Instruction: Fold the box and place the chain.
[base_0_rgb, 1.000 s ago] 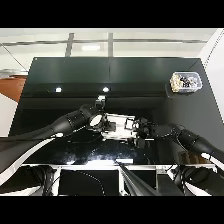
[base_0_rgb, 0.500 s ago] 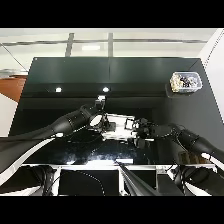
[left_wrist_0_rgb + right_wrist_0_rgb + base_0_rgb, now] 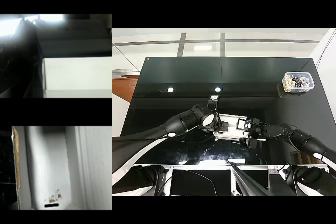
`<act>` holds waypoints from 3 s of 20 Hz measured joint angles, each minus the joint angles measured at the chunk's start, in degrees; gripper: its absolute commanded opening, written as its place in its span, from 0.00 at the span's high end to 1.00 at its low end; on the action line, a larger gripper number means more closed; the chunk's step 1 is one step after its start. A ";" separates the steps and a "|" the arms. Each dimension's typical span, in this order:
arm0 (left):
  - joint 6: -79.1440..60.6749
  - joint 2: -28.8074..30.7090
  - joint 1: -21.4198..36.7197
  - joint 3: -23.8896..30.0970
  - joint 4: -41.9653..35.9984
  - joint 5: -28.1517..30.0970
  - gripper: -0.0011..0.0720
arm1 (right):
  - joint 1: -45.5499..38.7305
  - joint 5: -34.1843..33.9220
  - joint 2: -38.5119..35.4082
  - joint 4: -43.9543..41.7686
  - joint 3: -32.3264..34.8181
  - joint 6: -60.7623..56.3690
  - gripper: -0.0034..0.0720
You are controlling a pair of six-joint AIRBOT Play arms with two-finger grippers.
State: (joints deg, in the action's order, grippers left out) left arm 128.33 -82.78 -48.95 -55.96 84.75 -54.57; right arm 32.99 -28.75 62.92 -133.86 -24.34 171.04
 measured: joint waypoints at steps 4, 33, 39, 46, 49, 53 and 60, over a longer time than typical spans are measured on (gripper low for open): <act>0.02 0.00 0.00 -0.04 0.04 -0.11 0.35 | 0.00 -0.02 0.00 0.00 0.00 0.00 0.51; -0.44 3.39 4.70 2.27 1.33 -7.15 0.95 | -0.13 -6.32 -2.75 3.69 -5.05 -3.72 0.02; -0.02 3.76 4.72 6.45 0.44 -4.09 0.95 | 0.63 -7.67 -2.86 4.04 -5.84 -3.17 0.02; -0.31 3.74 4.74 7.26 -0.11 -2.43 0.95 | 1.99 -7.56 -2.84 3.58 -5.90 -2.10 0.42; -0.57 3.74 4.74 7.34 -0.11 -2.47 0.95 | 2.64 -7.54 -2.54 3.41 -5.90 -1.95 0.71; -0.87 3.74 4.74 7.37 -0.07 -2.56 0.95 | 4.50 -6.60 -1.57 1.62 -5.90 -3.65 0.87; -0.87 3.74 4.76 7.37 -0.13 -2.78 0.95 | 5.95 -3.91 -0.17 -0.50 -5.90 -8.50 0.87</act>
State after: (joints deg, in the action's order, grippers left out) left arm 127.46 -79.05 -44.18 -48.60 84.62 -57.34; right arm 38.94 -32.67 62.74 -134.37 -30.24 162.54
